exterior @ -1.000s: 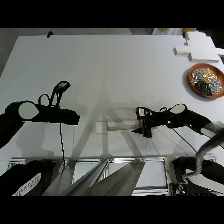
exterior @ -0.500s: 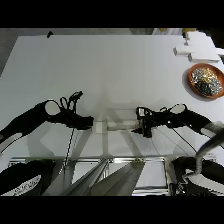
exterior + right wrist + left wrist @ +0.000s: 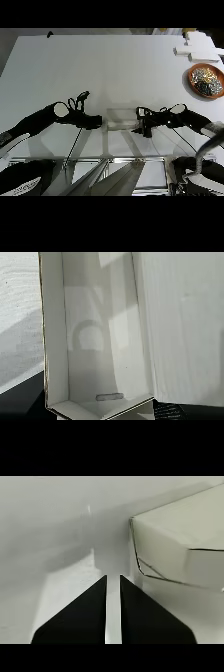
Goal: Fold the box and place the chain.
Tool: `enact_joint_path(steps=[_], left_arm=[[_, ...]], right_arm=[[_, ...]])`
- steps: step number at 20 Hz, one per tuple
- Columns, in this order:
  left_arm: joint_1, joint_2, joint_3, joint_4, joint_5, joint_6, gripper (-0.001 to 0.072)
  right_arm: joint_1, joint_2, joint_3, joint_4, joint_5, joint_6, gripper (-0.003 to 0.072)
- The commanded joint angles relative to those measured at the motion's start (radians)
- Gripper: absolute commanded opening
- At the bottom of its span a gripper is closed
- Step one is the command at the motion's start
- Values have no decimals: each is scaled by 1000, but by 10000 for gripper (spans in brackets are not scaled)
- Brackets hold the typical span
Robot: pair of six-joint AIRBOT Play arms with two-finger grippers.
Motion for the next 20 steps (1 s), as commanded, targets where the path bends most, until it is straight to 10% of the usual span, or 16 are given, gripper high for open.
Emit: enact_joint_path(steps=[1, 20], left_arm=[[-27, 43, 20, -17, 13, -3, 112], [-163, 2, 107, 127, 55, -209, 298]], right_arm=[[0, 0, 1, 0, 0, 0, 399], [0, 0, 1, 0, 0, 0, 399]])
